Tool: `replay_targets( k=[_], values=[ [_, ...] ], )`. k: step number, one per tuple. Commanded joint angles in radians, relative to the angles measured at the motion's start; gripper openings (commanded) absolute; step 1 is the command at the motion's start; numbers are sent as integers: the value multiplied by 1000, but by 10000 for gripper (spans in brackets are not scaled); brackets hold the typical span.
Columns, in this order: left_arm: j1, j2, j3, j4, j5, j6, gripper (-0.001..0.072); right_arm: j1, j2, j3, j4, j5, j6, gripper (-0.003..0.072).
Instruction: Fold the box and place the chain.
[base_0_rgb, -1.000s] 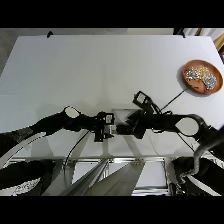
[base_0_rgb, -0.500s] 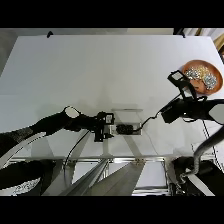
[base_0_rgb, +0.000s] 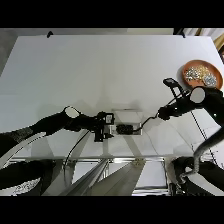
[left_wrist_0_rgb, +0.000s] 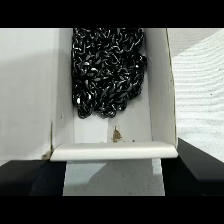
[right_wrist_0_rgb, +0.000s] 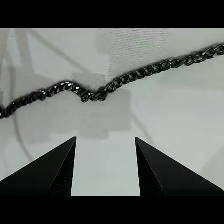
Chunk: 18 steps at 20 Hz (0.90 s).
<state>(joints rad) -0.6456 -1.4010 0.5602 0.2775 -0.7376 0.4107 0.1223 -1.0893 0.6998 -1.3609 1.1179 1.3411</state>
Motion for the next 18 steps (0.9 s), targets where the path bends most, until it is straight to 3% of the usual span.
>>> replay_targets(
  k=[1,3,11,18],
  values=[
    [0,1,0,0,0,0,31,-4,-64,1,12,-46,55,396],
    [0,1,0,0,0,0,31,-3,-68,1,32,-72,69,352],
    [0,1,0,0,0,0,31,53,-111,1,30,-153,153,307],
    [0,1,0,0,0,0,31,53,-112,1,-25,-132,182,263]
  ],
)
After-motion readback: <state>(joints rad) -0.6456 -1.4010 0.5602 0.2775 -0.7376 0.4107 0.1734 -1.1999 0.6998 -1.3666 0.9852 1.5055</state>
